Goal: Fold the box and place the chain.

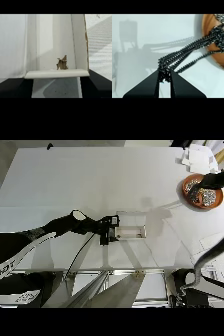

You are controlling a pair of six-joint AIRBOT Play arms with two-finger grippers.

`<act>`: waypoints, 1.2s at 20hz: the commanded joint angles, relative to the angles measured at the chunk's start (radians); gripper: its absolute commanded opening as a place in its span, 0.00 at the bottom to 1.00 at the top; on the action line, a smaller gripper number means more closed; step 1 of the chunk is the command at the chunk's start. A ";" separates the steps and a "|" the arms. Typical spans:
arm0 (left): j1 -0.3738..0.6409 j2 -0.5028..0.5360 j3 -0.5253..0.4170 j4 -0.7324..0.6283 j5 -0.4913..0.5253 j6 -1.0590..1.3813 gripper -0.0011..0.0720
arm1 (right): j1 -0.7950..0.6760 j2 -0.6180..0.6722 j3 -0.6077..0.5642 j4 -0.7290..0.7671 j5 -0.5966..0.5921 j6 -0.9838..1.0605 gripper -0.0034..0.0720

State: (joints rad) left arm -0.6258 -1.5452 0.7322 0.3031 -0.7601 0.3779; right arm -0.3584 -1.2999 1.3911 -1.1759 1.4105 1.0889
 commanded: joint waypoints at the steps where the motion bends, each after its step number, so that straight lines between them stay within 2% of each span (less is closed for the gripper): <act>1: 0.001 0.001 0.000 0.000 0.000 0.000 0.20 | 0.050 0.056 -0.002 0.014 0.071 -0.007 0.06; 6: 0.001 0.001 0.000 0.000 0.000 0.000 0.20 | 0.107 0.138 -0.011 0.014 0.100 -0.006 0.06; 16: 0.001 0.001 0.000 0.000 0.000 0.000 0.20 | 0.222 0.342 -0.134 0.014 0.119 0.003 0.06; 24: 0.001 0.001 0.000 0.000 0.000 0.000 0.20 | 0.365 0.452 -0.151 0.014 0.158 0.013 0.06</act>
State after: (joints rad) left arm -0.6258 -1.5452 0.7322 0.3031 -0.7601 0.3775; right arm -0.0433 -0.8791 1.2472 -1.1614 1.5478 1.0988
